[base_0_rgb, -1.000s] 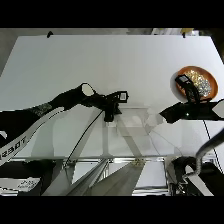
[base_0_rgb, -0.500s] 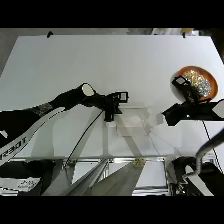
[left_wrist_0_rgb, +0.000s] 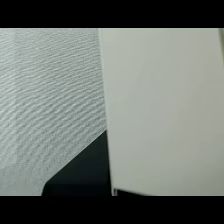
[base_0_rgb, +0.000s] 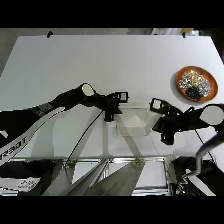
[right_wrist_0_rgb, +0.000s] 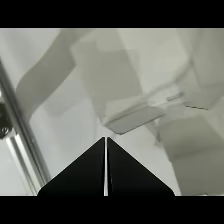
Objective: Fold the box and place the chain.
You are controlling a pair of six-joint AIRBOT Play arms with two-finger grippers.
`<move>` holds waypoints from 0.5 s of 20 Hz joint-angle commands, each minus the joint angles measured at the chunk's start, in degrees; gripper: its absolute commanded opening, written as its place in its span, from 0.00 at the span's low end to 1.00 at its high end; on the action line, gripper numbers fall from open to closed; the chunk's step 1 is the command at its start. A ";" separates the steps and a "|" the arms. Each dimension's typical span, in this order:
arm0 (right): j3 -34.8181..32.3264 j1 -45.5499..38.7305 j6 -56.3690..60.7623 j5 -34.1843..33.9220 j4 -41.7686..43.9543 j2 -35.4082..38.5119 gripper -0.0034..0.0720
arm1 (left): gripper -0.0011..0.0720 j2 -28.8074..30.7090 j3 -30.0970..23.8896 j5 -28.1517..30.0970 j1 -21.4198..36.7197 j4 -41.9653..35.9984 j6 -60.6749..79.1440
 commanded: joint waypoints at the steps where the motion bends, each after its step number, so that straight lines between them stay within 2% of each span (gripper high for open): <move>1: -3.54 4.85 -5.38 -3.15 -5.22 0.26 0.07 | 0.03 -0.04 -0.02 -0.26 -0.04 0.07 0.00; 2: -5.79 5.97 -5.38 -6.45 -7.87 0.57 0.20 | 0.03 -0.04 -0.02 -0.24 -0.04 0.04 0.00; 3: -7.65 6.91 -5.38 -9.35 -9.46 0.92 0.52 | 0.03 -0.04 -0.02 -0.24 -0.04 0.02 0.00; 4: -9.42 7.91 -5.38 -12.59 -10.34 1.51 0.77 | 0.03 -0.04 -0.02 -0.28 -0.04 0.02 0.00; 5: -10.97 9.03 -5.46 -16.04 -10.38 2.27 0.93 | 0.03 -0.04 -0.02 -0.26 -0.04 0.02 0.00; 10: -14.25 15.04 -6.23 -28.52 -10.34 2.62 0.95 | 0.03 -0.04 -0.02 -0.31 -0.04 0.02 0.00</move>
